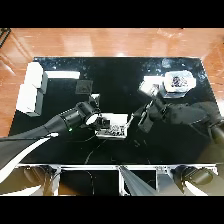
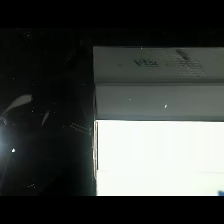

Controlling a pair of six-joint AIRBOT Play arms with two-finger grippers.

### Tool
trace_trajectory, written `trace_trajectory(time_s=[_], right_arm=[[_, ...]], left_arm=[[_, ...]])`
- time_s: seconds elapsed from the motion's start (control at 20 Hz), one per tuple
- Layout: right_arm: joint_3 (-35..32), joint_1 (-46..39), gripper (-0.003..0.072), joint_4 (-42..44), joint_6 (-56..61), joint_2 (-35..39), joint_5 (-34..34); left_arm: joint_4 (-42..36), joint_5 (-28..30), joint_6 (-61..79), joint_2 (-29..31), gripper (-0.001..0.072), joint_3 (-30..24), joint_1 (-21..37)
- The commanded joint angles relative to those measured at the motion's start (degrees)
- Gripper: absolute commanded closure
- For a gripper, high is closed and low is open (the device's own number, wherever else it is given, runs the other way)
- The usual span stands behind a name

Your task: Fold the box and place the chain.

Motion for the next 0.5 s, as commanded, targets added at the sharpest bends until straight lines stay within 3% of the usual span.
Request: trace_trajectory(time_s=[0.0, 0.15, 0.45], right_arm=[[8.15, -0.63, 0.0664, 10.54, 2.93, 1.16, -4.50], [9.84, -0.63, 0.0664, 14.43, 3.08, 1.16, -4.57], [9.75, 0.33, 0.0663, 14.23, 3.17, -0.50, -5.53]], left_arm=[[0.00, 0.02, 0.02, -0.02, 0.0689, 0.02, 0.02], [0.00, 0.04, 0.02, -0.02, 0.0689, 0.02, 0.02], [0.00, 0.02, 0.02, -0.02, 0.0689, 0.02, 0.02]])
